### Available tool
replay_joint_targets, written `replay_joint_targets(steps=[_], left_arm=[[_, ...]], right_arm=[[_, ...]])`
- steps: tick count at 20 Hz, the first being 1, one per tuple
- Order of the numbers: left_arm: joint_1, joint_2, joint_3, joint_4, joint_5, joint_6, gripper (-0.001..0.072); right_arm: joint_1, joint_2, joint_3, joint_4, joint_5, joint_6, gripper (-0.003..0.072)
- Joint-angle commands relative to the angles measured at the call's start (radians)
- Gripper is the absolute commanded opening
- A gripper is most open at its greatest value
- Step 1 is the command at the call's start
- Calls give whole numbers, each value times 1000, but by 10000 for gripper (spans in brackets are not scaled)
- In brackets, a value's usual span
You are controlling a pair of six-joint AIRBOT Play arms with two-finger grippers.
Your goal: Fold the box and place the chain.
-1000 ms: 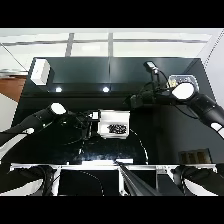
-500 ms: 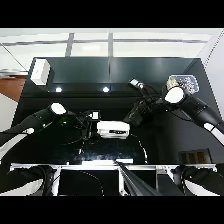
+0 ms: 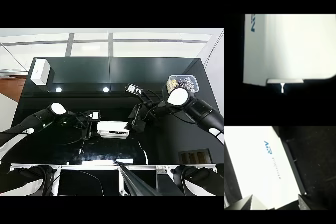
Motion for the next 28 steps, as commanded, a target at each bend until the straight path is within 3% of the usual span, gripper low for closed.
replay_joint_targets(steps=[1, 9, 13, 14, 17, 18, 20, 28], left_arm=[[-1, -1, 0, 0, 0, 0, 522], [-1, -1, 0, 0, 0, 0, 523], [-1, -1, 0, 0, 0, 0, 523], [-1, -1, 0, 0, 0, 0, 523], [-1, -1, 0, 0, 0, 0, 523], [-1, -1, 0, 0, 0, 0, 523], [-1, -1, 0, 0, 0, 0, 523], [-1, -1, 0, 0, 0, 0, 523]], right_arm=[[2, 4, 0, -3, -11, -8, 701], [40, -38, -1, -54, -16, -9, 701], [89, -47, 0, -114, -87, -7, 699], [89, -47, 0, -112, -103, -7, 686], [89, -46, 0, -111, -99, -7, 535], [89, -46, 0, -112, -92, -7, 534], [89, -46, 0, -111, -73, -8, 419], [89, -45, 0, -111, -64, -8, 418]])
